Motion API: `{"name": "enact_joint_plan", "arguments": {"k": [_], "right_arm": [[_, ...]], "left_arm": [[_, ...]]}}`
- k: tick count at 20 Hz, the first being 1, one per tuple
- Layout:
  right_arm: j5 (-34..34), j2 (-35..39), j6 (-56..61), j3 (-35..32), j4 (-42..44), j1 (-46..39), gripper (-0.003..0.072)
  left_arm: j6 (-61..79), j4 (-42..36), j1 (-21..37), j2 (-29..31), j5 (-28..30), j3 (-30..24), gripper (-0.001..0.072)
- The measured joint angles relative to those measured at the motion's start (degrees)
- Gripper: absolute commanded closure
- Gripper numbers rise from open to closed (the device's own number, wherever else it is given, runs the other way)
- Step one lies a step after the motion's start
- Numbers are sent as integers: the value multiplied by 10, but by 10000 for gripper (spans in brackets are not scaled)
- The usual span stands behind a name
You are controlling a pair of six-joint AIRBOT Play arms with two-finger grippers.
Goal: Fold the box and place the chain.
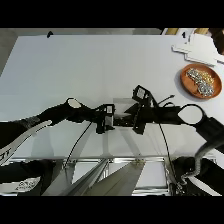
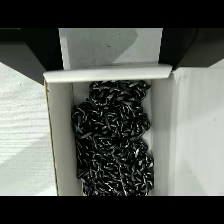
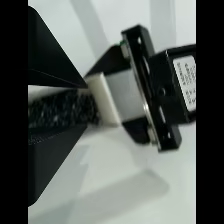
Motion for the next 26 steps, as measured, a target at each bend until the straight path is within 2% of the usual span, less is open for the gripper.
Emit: {"name": "enact_joint_plan", "arguments": {"k": [5, 9, 11, 12, 13, 18, 21, 25, 26], "right_arm": [[63, 24, 3, 26, -103, -122, 465], [83, -8, -58, 1, -152, -192, 465], [81, -35, -106, -12, -163, -205, 430], [78, -47, -132, -16, -166, -206, 313], [73, -60, -160, -20, -169, -205, 291], [50, -122, -252, -26, -160, -172, 299], [39, -160, -274, -27, -145, -155, 357], [23, -189, -285, -27, -104, -148, 579], [22, -192, -287, -27, -96, -147, 669]], "left_arm": [[0, 0, 0, 0, 0, 0, 558], [0, 0, 0, 0, 0, 0, 558], [0, 0, 0, 0, 0, 0, 558], [0, 0, 0, 0, 0, 0, 558], [0, 0, 0, 0, 0, 0, 558], [0, 0, 0, 0, 0, 0, 558], [0, 0, 0, 0, 0, 0, 558], [0, 0, 0, 0, 0, 0, 558], [0, 0, 0, 0, 0, 0, 558]]}}
